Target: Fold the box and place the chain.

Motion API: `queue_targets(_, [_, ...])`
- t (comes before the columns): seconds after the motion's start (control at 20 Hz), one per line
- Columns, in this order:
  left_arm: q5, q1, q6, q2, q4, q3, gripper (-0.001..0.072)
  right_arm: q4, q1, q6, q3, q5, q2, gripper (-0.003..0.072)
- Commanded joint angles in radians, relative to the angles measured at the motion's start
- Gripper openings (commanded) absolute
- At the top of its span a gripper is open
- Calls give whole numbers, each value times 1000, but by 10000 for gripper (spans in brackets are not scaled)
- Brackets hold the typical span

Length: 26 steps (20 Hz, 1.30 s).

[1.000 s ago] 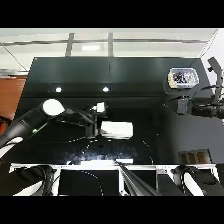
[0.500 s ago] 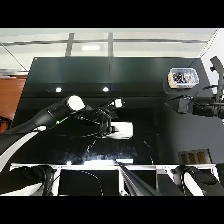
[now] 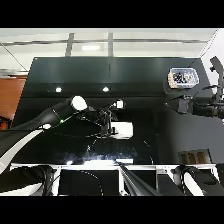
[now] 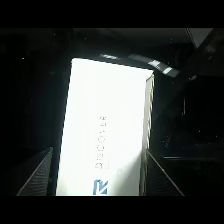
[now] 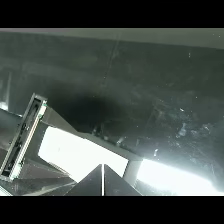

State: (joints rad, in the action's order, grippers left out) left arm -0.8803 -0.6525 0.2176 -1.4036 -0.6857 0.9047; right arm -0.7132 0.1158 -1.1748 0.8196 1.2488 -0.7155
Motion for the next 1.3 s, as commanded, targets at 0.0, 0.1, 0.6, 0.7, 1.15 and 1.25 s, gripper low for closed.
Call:
queue_targets(0.0, [-24, -1, 4, -2, -24, 1, 708, -2, 1, 0, 0, 1, 0, 18])
queue_targets(0.1, [-25, -1, 4, -2, -35, 1, 708, -3, 1, 0, 0, 0, 0, 18])
queue_targets(0.6, [108, -72, 0, -34, -185, -8, 709, -4, 1, 0, 0, -1, 0, 18])
queue_targets(0.7, [170, -90, 0, -43, -196, -21, 709, -4, 1, 0, 0, -1, 0, 18])
queue_targets(1.15, [132, 8, 371, -1, -470, 34, 289, -21, 1, -1, 0, -8, 0, 18])
queue_targets(1.25, [118, 170, 477, 25, -593, 89, 290, -21, 1, -2, 0, -15, 0, 18])
